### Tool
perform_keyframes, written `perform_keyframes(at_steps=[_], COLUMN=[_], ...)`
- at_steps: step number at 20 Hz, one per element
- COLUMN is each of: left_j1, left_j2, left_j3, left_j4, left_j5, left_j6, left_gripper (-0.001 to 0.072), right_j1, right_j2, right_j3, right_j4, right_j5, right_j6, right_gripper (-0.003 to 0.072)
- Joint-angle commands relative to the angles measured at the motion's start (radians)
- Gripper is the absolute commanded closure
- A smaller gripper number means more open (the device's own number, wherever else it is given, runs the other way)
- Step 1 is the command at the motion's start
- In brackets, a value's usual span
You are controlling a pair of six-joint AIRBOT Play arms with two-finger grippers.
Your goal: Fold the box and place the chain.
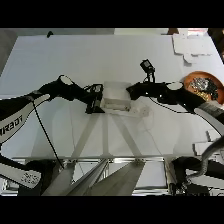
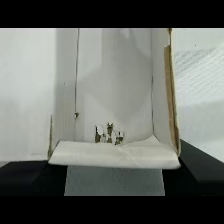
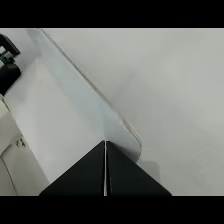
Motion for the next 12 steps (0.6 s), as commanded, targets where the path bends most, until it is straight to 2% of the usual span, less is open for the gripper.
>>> perform_keyframes(at_steps=[1,4,7,8,9,10,12], left_j1=[0.0,0.0,0.0,0.0,0.0,0.0,0.0], left_j2=[0.0,0.0,0.0,0.0,0.0,0.0,0.0], left_j3=[0.0,0.0,0.0,0.0,0.0,0.0,0.0], left_j4=[0.0,0.0,0.0,0.0,0.0,0.001,0.001], left_j5=[0.001,0.001,0.001,0.001,0.001,0.001,0.001], left_j6=[-0.001,-0.001,-0.001,-0.001,-0.001,-0.001,-0.001], left_gripper=[0.0334,0.0334,0.0334,0.0334,0.0334,0.0334,0.0334], right_j1=[0.0,0.0,0.0,0.0,0.0,0.007,0.029], right_j2=[0.1,0.195,0.224,0.218,0.204,0.186,0.154], right_j3=[0.0,0.0,0.0,0.0,0.0,0.0,0.0], right_j4=[-0.148,-0.45,-0.716,-0.742,-0.74,-0.743,-0.806], right_j5=[0.004,0.056,0.243,0.286,0.304,0.305,0.303], right_j6=[0.019,0.187,0.259,0.259,0.258,0.257,0.226], right_gripper=[0.0679,0.0679,0.0678,0.0643,0.0457,0.0406,0.0406])
